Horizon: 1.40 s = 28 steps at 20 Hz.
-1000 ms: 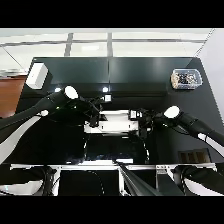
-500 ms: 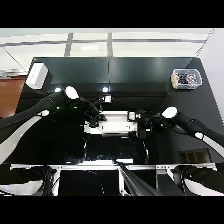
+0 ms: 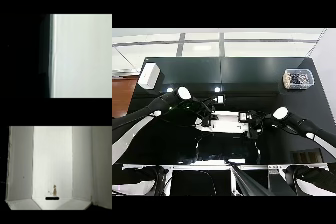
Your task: Fold the box and place the chain.
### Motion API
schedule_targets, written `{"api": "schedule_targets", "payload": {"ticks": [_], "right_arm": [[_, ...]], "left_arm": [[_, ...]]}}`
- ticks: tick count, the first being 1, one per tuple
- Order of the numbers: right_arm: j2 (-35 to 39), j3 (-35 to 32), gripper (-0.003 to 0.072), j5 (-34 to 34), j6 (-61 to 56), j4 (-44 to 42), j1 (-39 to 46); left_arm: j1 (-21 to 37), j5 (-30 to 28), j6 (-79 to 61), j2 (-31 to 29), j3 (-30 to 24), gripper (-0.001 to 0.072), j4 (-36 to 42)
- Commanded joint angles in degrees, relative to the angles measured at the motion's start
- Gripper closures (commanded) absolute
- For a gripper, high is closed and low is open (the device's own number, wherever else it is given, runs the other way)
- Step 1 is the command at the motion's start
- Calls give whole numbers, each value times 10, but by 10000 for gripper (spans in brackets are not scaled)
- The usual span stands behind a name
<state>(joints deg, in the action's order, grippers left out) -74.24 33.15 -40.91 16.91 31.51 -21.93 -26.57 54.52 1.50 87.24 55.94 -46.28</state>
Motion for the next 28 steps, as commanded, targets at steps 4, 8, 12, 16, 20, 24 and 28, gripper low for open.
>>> {"api": "schedule_targets", "payload": {"ticks": [4, 8, 12, 16, 20, 24, 28], "right_arm": [[0, 1, -13, 11, -8, 0, -1], [0, 1, -13, 7, -13, -2, -1], [0, 1, -13, 13, -19, -6, -1], [0, 1, -13, 15, -15, -9, -6], [0, 1, -13, 20, -17, -12, -6], [0, 1, -13, 20, -17, -12, -6], [0, 1, 28, 19, -17, -11, -6]], "left_arm": [[0, -2, 2, 0, 0, 684, 1], [0, -2, 2, 0, 0, 684, 1], [0, 0, 2, 0, 0, 684, 3], [-2, 1, 2, 0, 0, 684, 3], [-4, 1, 2, 0, 0, 684, 3], [-4, 1, 2, 0, 0, 683, 3], [-4, 1, 2, 0, 0, 683, 3]]}}
